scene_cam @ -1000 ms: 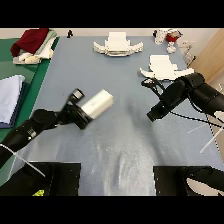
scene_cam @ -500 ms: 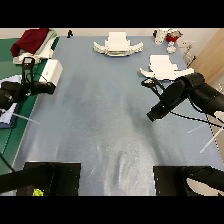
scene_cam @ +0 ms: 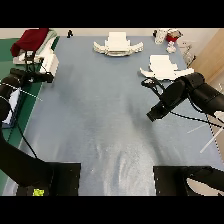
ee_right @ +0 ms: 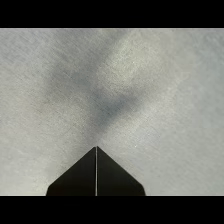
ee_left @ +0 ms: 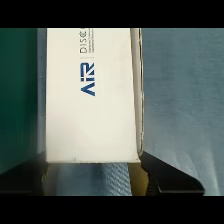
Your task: Fold the box.
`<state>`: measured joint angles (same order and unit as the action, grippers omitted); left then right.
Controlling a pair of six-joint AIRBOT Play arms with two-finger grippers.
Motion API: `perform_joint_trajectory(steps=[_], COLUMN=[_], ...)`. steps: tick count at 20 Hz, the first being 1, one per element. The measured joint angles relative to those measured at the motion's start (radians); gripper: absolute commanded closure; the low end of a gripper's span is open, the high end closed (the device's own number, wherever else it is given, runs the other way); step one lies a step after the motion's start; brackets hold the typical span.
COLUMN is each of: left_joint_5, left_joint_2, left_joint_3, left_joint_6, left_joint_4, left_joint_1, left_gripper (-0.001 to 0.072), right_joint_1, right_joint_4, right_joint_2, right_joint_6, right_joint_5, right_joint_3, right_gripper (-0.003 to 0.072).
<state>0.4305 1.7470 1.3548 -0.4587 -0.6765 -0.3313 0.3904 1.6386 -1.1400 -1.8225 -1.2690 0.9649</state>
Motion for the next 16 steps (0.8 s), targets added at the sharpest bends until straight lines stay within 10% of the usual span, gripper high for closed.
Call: perform_joint_trajectory(steps=[16], left_joint_5=[-0.021], left_joint_2=[0.148], left_joint_3=[0.122], left_joint_6=[-0.002], left_joint_4=[-0.004], left_joint_1=[0.020], left_gripper=[0.0182], right_joint_1=[0.000], right_joint_4=[0.000], right_joint_2=[0.000], right_joint_6=[0.000], right_joint_5=[0.000], right_joint_3=[0.000], right_gripper=[0.0682])
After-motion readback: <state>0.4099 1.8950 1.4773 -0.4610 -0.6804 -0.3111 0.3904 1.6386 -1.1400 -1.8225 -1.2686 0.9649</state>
